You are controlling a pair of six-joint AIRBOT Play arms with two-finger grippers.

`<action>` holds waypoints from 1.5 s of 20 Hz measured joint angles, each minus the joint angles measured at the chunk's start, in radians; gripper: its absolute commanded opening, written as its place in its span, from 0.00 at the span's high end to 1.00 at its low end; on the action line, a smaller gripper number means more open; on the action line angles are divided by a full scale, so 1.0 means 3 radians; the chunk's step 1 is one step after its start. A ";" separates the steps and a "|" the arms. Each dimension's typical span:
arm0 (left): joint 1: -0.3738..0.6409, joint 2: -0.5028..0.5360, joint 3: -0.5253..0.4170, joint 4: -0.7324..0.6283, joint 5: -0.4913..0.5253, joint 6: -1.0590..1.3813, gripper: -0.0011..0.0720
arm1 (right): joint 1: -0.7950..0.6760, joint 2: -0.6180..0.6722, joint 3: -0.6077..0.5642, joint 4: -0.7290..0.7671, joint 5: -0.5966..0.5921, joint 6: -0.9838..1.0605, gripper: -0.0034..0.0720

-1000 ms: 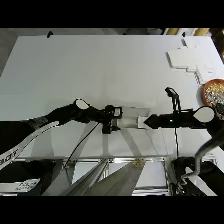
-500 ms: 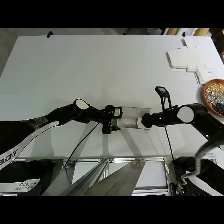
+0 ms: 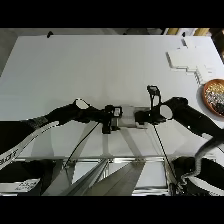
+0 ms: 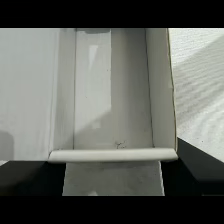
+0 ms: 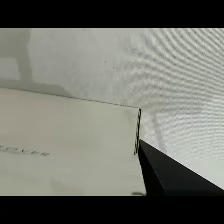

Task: Fold the box and place the chain.

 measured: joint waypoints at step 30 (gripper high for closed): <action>0.0000 0.0000 0.0000 0.0000 0.0001 -0.0001 0.56 | 0.0111 -0.0263 0.0066 -0.0230 0.0167 0.0577 0.69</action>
